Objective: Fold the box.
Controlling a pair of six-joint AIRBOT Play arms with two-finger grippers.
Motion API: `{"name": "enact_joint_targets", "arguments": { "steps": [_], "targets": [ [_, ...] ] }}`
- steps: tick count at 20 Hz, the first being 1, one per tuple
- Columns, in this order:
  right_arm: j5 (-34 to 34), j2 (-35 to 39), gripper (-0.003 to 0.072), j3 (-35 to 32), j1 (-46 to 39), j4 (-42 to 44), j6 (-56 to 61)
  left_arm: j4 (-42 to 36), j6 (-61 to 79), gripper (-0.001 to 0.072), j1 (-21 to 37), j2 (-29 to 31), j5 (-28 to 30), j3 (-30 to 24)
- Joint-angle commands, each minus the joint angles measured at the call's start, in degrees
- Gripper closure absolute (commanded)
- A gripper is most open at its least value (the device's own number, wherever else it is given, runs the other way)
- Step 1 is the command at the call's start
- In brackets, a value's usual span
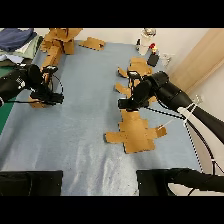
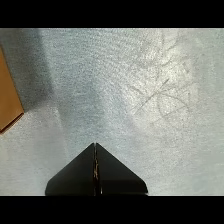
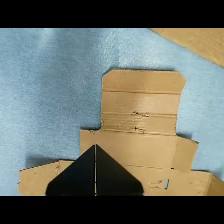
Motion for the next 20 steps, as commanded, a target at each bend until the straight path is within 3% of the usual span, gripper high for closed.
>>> {"name": "enact_joint_targets", "arguments": {
  "steps": [1,12,14,20],
  "targets": [
    [0.0,0.0,0.0683,0.0,0.0,0.0,0.0,0.0,0.0,0.0695,0.0,0.0,0.0,0.1],
    [0.0,0.0,0.0684,0.0,0.0,0.0,0.0,0.0,0.0,0.0695,0.0,0.0,0.0,0.1],
    [2.9,0.0,0.0683,0.0,0.0,0.0,0.0,0.0,0.0,0.0695,0.0,0.0,1.6,0.1],
    [5.8,-0.4,0.0683,0.0,0.0,2.8,0.5,-14.8,-1.2,0.0694,0.0,0.0,2.5,0.1]
  ]
}}
